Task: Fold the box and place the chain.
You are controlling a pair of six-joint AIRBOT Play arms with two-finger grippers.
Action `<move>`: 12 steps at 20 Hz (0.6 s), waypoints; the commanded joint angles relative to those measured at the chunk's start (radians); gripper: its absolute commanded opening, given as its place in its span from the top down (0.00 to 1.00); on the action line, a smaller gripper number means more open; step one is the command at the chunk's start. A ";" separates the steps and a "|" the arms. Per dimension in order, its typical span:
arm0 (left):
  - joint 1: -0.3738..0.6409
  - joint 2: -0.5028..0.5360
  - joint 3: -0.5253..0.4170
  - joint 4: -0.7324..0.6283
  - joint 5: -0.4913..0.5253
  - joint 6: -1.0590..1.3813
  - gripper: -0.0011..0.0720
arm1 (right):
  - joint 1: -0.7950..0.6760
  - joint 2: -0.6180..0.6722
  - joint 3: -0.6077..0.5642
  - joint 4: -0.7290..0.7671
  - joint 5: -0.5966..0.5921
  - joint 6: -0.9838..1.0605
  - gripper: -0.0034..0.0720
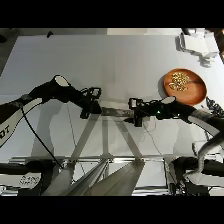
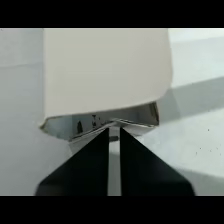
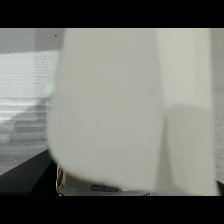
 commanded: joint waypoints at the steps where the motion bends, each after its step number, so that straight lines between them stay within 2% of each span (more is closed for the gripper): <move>1: -0.001 -0.001 0.000 -0.011 0.036 -0.058 0.58 | 0.000 0.000 0.001 0.000 0.001 0.000 0.35; 2: -0.001 -0.001 0.000 -0.011 0.047 -0.093 0.49 | 0.000 0.000 0.001 0.000 0.001 0.000 0.35; 4: -0.001 -0.001 0.000 -0.011 0.044 -0.120 0.41 | 0.000 0.000 0.001 0.000 0.001 0.000 0.35; 6: -0.001 0.000 0.000 -0.010 0.031 -0.122 0.42 | 0.000 0.000 0.001 0.000 0.001 0.000 0.35; 7: -0.001 0.001 0.000 -0.008 0.029 -0.136 0.53 | 0.000 0.000 0.001 0.000 0.001 0.000 0.35; 8: -0.001 0.007 0.000 0.002 0.029 -0.158 0.79 | 0.000 0.000 0.001 0.000 0.001 0.000 0.35; 9: 0.003 0.023 0.000 0.024 0.028 -0.163 0.97 | 0.000 0.000 0.001 0.000 0.001 0.000 0.35; 12: 0.031 0.128 0.000 0.070 0.033 -0.233 0.97 | 0.000 0.000 0.001 0.000 0.001 0.000 0.35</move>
